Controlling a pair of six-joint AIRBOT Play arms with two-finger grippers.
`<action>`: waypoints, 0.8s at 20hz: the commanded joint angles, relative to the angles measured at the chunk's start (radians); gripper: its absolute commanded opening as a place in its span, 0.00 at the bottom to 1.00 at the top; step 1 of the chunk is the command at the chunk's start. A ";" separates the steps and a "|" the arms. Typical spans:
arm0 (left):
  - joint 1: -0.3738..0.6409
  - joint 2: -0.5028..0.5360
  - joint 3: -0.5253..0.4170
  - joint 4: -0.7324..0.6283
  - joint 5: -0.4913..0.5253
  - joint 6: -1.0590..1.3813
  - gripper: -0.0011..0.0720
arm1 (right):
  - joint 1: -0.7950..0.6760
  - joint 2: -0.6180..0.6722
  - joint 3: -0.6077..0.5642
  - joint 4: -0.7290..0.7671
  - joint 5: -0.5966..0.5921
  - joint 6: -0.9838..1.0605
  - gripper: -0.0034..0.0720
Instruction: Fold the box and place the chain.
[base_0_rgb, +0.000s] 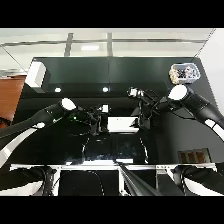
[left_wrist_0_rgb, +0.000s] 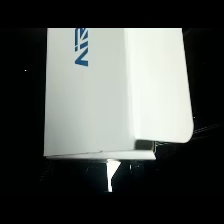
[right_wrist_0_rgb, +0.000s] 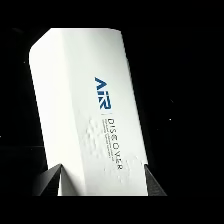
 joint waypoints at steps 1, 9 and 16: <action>0.000 -0.001 0.001 0.000 0.002 0.000 0.48 | 0.013 -0.001 0.000 -0.062 -0.025 -0.009 0.83; 0.000 -0.001 0.001 0.000 -0.002 0.000 0.48 | 0.018 -0.001 0.000 -0.064 -0.020 -0.008 0.35; 0.000 -0.001 0.001 0.000 -0.002 0.000 0.48 | 0.020 -0.001 0.000 -0.064 0.013 -0.008 0.39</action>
